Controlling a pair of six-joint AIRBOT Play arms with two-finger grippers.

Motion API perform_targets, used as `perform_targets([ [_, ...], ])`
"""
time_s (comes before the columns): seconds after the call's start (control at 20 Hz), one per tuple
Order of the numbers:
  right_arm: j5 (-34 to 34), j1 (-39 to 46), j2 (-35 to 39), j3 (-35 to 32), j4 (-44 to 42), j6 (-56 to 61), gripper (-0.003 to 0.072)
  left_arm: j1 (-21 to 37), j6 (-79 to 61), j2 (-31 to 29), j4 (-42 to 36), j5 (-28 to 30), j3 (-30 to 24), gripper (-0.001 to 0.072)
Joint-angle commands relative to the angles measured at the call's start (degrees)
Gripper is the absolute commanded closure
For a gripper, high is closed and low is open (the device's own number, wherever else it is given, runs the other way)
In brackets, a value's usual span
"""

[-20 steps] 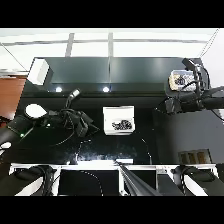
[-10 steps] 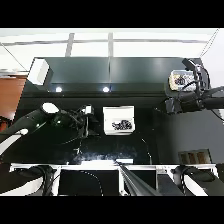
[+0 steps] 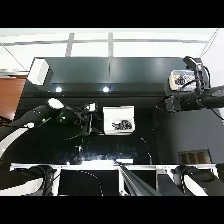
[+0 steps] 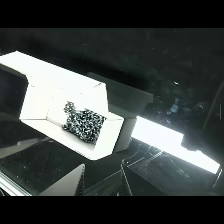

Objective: Fold the box and place the chain.

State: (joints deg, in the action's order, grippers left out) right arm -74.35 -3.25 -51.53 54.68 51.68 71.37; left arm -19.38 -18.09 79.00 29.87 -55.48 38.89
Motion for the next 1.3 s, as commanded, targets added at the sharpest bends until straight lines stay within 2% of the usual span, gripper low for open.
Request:
perform_targets([
  [0.0,0.26,0.02,0.02,0.07,0.0,-0.33,0.0398,-1.05,0.33,0.37,-0.68,0.28,0.39,-0.0001],
  [0.6,0.46,0.02,0.02,0.07,0.02,-0.52,0.0398,-3.21,3.32,1.25,-1.55,4.28,1.55,-0.0001],
  [1.1,3.06,0.02,0.0,0.04,3.17,-0.48,0.0398,-5.4,3.37,1.25,1.79,4.5,1.64,0.0007],
  [1.25,3.15,0.02,0.0,0.04,3.21,-0.48,0.0398,-5.42,4.94,1.25,1.62,6.14,1.68,0.0039],
])
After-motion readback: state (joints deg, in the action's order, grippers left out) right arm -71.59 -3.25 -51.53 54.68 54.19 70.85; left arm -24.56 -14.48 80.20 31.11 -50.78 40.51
